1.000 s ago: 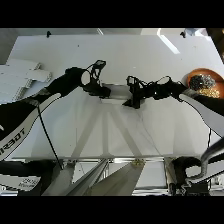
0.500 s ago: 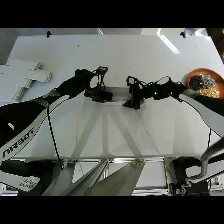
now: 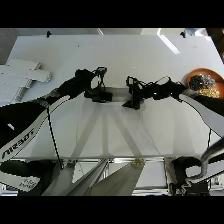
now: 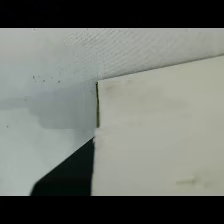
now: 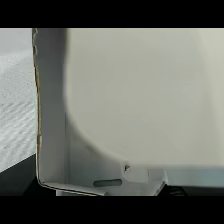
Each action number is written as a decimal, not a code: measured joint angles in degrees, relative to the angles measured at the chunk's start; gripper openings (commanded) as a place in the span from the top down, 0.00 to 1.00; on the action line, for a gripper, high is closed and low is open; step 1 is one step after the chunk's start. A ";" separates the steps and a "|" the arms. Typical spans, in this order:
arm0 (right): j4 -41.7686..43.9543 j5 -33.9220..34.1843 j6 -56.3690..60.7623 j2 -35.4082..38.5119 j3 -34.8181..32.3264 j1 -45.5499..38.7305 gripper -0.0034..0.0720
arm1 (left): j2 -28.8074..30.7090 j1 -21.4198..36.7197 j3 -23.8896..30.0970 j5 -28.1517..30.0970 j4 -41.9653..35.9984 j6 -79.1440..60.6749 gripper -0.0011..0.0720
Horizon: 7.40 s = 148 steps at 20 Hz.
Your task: Fold the box and place the chain.
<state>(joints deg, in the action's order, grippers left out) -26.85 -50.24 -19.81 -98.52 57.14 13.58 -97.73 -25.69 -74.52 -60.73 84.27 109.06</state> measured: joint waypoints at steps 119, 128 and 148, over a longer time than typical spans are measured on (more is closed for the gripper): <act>0.13 -0.20 0.35 0.02 0.02 -0.07 0.02 | -6.32 19.39 7.85 2.99 -53.44 -134.49 0.58; -2.60 -2.03 2.93 5.25 0.00 -0.04 0.04 | -6.32 19.39 7.85 2.91 -53.40 -134.49 0.58; -50.45 -6.84 55.98 50.10 0.00 -0.02 0.91 | -6.34 19.39 7.85 2.75 -53.37 -134.51 0.58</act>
<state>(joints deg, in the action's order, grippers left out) -77.30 -57.08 36.16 -48.42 57.14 13.56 -104.07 -6.31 -66.67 -57.98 30.89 -25.45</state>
